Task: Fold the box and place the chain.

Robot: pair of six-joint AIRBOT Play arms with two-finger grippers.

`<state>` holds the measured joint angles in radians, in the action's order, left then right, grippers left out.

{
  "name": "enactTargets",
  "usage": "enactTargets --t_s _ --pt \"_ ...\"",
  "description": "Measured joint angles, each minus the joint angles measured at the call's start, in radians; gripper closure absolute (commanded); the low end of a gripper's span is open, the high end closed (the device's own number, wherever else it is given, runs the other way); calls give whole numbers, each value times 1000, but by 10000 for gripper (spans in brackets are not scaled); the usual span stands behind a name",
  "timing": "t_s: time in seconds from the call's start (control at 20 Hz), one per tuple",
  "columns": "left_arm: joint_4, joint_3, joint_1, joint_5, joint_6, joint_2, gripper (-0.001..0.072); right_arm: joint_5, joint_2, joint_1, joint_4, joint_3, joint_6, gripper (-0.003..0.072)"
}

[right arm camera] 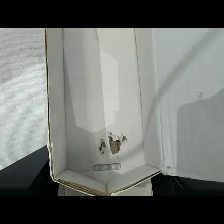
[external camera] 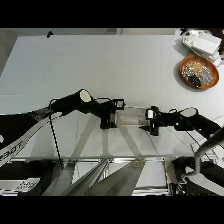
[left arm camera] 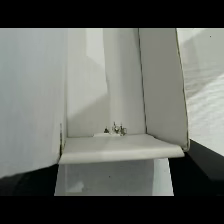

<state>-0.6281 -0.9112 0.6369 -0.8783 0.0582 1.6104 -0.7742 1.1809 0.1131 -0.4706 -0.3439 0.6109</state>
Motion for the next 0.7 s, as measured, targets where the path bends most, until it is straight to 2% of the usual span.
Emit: enactTargets --t_s 0.1,0.2,0.3,0.35,0.4,0.7 --pt "17 2 1 11 16 0 36 0 0 0 0 0 0 279" --pt "29 4 2 23 27 0 143 0 0 0 0 0 0 279" --pt "37 5 3 30 30 0 417 0 0 0 1 0 0 279" --pt "40 5 3 30 33 0 527 0 0 0 1 0 0 279" --pt "42 5 5 31 35 0 581 0 0 0 1 0 0 279" --pt "47 5 22 34 38 0 575 -1 0 0 0 0 -1 279"
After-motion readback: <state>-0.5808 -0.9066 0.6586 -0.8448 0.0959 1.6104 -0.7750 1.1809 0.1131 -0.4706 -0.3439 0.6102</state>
